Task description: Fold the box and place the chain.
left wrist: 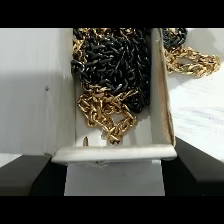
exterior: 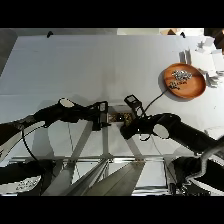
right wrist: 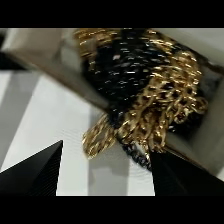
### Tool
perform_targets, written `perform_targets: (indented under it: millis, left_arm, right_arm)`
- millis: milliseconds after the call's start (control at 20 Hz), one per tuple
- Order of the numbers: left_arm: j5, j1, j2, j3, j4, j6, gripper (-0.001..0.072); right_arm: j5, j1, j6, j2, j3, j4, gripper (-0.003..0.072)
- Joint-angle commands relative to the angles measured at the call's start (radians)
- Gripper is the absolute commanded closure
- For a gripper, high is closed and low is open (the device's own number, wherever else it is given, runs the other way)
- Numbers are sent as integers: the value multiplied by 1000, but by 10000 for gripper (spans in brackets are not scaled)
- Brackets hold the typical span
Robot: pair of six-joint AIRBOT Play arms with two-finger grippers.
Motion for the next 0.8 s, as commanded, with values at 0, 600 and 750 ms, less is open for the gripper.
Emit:
perform_targets:
  millis: [0, 600, 750]
  left_arm:
    - [-5, 0, 1, 0, 5, 3, 497]
    - [-5, 0, 1, 0, 5, 3, 497]
    - [-5, 0, 1, 0, 5, 3, 497]
  right_arm:
    - [-44, 10, 269, -27, -1, -200, 73]
    - [-43, 73, 323, -99, -1, -217, 415]
    - [-39, 79, 320, -77, -1, -216, 660]
